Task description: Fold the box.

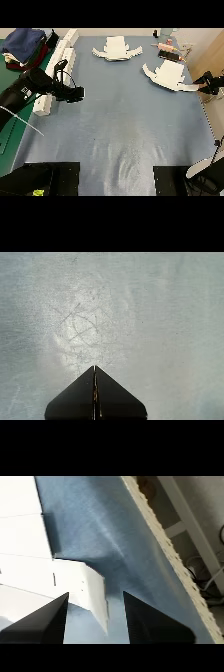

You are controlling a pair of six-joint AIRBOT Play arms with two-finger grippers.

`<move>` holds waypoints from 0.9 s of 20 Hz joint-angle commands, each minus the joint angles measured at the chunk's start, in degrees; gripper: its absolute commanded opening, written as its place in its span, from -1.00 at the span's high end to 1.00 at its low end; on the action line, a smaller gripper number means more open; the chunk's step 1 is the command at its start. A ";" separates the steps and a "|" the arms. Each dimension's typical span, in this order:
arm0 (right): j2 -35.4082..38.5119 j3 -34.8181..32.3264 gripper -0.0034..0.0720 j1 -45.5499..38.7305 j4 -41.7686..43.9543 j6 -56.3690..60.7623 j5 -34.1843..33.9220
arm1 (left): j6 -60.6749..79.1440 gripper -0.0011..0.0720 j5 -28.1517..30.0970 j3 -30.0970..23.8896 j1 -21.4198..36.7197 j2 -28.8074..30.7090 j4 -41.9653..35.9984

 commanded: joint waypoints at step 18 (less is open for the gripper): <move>9.90 -12.81 0.91 9.22 14.03 -6.78 10.64 | 0.63 0.93 -2.80 0.63 1.36 -0.02 -1.75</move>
